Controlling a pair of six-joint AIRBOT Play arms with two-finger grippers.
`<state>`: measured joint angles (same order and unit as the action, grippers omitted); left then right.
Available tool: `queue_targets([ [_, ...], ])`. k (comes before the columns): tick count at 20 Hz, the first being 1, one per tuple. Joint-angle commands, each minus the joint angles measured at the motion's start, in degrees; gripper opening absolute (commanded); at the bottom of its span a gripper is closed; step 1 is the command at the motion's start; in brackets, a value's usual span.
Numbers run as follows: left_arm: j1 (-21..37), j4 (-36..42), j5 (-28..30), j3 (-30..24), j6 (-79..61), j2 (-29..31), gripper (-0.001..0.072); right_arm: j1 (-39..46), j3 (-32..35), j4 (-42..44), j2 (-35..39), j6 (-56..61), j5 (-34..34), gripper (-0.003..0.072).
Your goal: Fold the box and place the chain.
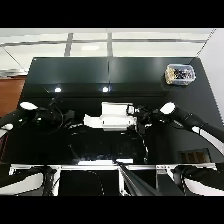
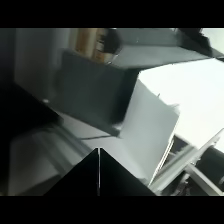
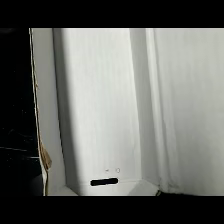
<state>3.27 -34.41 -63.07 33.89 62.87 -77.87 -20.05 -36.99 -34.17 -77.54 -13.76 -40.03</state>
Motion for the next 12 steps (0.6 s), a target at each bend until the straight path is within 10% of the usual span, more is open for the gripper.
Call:
queue_targets([
  [1, -5.44, 2.29, 2.08, 3.37, -0.96, -5.88, 0.0024, -0.07, 0.00, 0.02, 0.00, 0.00, 0.00, 0.0470],
  [12, -10.12, 8.15, -5.84, 11.28, -12.11, -8.59, 0.0034, -0.07, 0.00, 0.02, 0.02, 0.00, 0.00, 0.0470],
])
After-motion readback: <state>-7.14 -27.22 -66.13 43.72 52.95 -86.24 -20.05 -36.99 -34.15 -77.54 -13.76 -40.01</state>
